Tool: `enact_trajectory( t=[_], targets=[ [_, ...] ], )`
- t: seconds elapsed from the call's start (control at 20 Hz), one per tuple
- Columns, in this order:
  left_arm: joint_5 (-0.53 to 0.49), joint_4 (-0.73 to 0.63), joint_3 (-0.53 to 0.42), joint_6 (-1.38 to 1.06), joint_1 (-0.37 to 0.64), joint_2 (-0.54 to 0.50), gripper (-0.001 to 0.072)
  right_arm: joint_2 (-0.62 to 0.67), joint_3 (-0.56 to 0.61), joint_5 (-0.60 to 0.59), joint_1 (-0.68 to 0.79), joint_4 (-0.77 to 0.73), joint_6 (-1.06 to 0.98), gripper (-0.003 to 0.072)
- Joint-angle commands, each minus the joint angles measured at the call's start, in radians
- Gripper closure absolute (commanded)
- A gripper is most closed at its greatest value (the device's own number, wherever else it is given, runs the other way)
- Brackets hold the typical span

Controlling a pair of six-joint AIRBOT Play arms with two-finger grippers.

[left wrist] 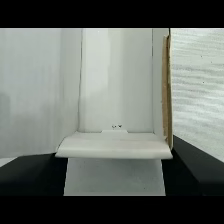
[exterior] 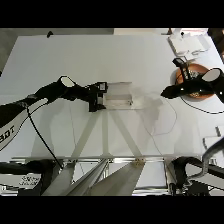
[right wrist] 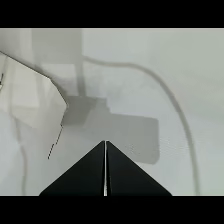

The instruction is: Fold the box and place the chain.

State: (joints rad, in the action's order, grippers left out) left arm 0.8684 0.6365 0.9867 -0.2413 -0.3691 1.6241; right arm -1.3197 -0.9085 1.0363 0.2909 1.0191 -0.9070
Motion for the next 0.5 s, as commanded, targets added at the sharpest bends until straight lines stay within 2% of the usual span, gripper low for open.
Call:
enact_trajectory(
  t=[0.0,0.25,0.45],
  targets=[
    [0.0,0.0,0.0,0.0,0.0,-0.001,0.0336,-0.068,0.004,0.049,0.007,-0.038,-0.082,0.0683],
    [0.0,0.0,0.0,0.0,0.0,-0.001,0.0336,-0.154,0.006,0.086,0.007,-0.199,-0.009,0.0685],
    [0.0,0.0,0.0,0.0,0.0,-0.001,0.0336,-0.202,0.006,0.1,0.007,-0.212,-0.007,0.0685]
  ],
)
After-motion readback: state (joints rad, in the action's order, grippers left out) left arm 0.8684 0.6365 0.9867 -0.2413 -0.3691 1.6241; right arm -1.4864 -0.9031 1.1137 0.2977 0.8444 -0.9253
